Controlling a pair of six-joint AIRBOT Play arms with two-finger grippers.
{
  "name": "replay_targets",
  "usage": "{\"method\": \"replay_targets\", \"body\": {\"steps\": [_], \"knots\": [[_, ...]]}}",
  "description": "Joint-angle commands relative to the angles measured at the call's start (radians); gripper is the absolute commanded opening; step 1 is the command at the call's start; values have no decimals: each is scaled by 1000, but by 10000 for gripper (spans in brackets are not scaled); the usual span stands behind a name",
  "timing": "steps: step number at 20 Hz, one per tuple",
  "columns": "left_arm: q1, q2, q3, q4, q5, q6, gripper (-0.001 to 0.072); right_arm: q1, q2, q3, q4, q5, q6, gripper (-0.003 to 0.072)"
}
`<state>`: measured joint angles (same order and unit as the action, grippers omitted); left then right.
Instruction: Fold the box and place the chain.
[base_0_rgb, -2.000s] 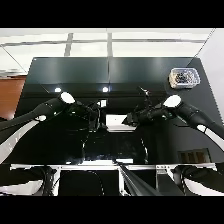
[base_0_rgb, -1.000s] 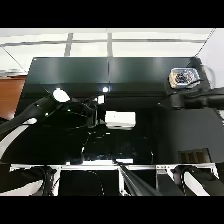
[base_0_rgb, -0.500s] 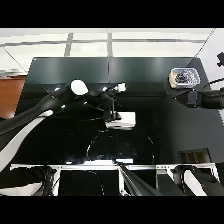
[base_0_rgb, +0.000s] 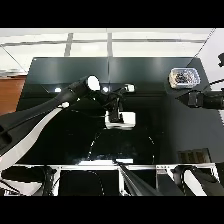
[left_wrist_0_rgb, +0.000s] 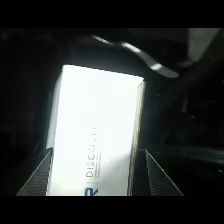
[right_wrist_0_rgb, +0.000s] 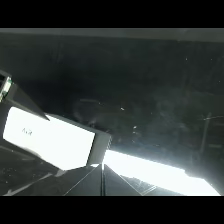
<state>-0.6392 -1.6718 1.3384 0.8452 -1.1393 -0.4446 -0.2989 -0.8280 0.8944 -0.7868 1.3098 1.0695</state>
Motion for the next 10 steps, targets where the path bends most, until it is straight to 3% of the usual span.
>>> {"method": "replay_targets", "body": {"steps": [1,10], "knots": [[-16,-8,14,58,-48,-17,716,0,0,0,-4,-10,-8,17],[-113,-12,39,325,11,-189,717,0,0,0,-4,-13,-8,16]]}}
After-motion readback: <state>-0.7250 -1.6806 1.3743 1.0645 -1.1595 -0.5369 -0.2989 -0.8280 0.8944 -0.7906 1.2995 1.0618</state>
